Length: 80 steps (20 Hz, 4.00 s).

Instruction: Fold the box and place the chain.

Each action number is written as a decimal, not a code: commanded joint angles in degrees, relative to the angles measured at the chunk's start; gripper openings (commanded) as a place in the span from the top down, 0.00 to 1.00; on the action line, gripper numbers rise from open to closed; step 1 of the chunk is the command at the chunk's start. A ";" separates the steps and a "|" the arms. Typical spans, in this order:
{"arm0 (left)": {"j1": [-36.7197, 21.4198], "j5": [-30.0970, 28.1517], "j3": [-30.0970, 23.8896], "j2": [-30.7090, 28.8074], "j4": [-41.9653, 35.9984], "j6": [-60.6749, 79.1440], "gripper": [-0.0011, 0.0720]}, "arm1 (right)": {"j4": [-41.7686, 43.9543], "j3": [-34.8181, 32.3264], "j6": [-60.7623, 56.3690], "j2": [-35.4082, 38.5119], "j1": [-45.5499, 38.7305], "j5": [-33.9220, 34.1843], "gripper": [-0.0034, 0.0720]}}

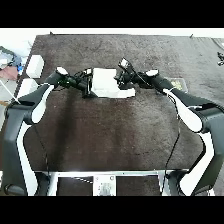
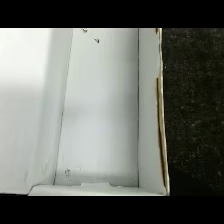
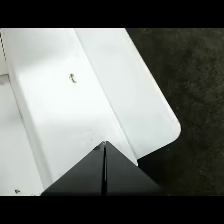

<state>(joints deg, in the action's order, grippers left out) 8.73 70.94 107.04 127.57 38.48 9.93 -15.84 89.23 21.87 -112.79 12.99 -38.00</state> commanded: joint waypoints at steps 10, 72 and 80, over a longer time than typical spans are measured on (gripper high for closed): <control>-0.02 -0.07 -0.02 0.04 0.11 -0.02 0.89 | -4.57 0.33 -2.62 1.46 -0.33 -2.01 0.94; 0.39 -1.11 -0.04 0.07 -4.68 4.92 0.89 | -27.08 -0.44 -12.39 3.02 2.08 -10.40 0.67; 0.39 -1.09 -0.04 0.07 -4.68 4.92 0.89 | -26.75 -0.44 -12.41 2.91 3.45 -7.23 0.63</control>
<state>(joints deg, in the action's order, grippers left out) 9.08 69.82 106.94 127.66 33.80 14.79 -42.85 88.79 9.28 -109.86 16.16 -46.09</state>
